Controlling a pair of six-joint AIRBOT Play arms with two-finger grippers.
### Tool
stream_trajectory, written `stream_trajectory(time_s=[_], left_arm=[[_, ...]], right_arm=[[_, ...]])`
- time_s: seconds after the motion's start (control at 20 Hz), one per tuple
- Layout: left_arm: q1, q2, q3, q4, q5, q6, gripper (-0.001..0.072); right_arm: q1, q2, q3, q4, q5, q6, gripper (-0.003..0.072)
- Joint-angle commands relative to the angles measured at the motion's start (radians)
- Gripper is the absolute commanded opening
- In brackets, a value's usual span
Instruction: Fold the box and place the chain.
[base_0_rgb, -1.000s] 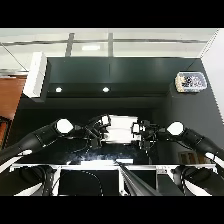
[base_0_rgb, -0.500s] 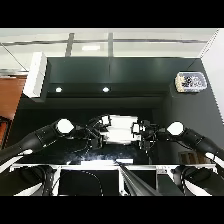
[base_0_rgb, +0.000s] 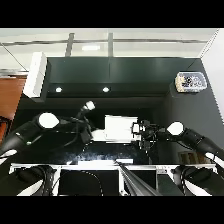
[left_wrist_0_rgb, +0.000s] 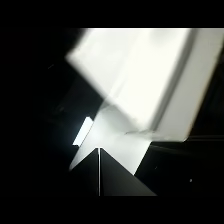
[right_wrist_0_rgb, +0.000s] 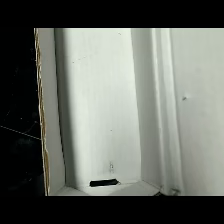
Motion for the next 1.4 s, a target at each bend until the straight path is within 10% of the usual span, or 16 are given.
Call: stream_trajectory(time_s=[0.0, 0.35, 0.65, 1.15, 1.35], left_arm=[[0.209, 0.067, 0.001, 0.095, -0.159, -0.279, 0.003], [0.451, -0.055, -0.085, -0.034, -0.259, -0.747, 0.0032], [0.272, -0.278, -0.106, -0.205, -0.214, -0.623, 0.0029], [0.137, -0.284, -0.018, -0.304, -0.257, -0.487, 0.0041], [0.14, -0.284, 0.013, -0.305, -0.283, -0.496, 0.0571]], right_arm=[[0.0, 0.0, 0.0, 0.0, 0.0, 0.0, 0.043], [0.0, 0.0, 0.0, 0.0, 0.0, 0.0, 0.043], [0.0, 0.0, 0.0, 0.0, 0.0, 0.0, 0.043], [0.0, 0.0, 0.0, 0.0, 0.0, 0.0, 0.043], [0.0, 0.0, 0.0, 0.0, 0.0, 0.0, 0.043]])
